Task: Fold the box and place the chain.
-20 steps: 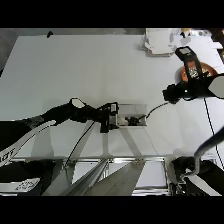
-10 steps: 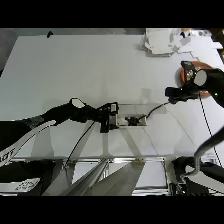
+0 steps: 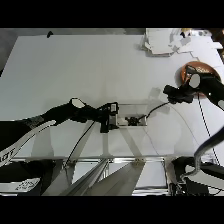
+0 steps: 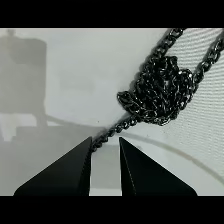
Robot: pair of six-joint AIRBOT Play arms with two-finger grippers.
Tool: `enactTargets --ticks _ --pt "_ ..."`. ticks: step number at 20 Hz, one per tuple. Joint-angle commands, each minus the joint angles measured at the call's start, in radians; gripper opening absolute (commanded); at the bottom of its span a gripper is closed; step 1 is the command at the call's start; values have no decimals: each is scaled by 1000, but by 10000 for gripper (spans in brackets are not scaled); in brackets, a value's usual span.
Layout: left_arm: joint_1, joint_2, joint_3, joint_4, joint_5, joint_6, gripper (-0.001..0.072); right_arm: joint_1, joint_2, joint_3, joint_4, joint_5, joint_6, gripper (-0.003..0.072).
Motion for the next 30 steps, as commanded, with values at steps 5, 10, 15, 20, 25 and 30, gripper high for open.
enactTargets --ticks 5,10,15,20,25,30 --pt "0 0 0 0 0 0 152 -1 -48 -1 -29 15 32 178" --pt "0 0 0 0 0 0 152 -1 -50 -1 -59 -18 33 177" --pt "0 0 0 0 0 0 152 -1 -53 -1 -94 -28 62 176" --pt "0 0 0 0 0 0 152 0 -90 -2 -67 -21 53 176" --pt "0 0 0 0 0 0 152 -1 -105 -2 -43 -14 2 16" --pt "0 0 0 0 0 0 152 -1 -4 -1 -54 -14 -190 15"
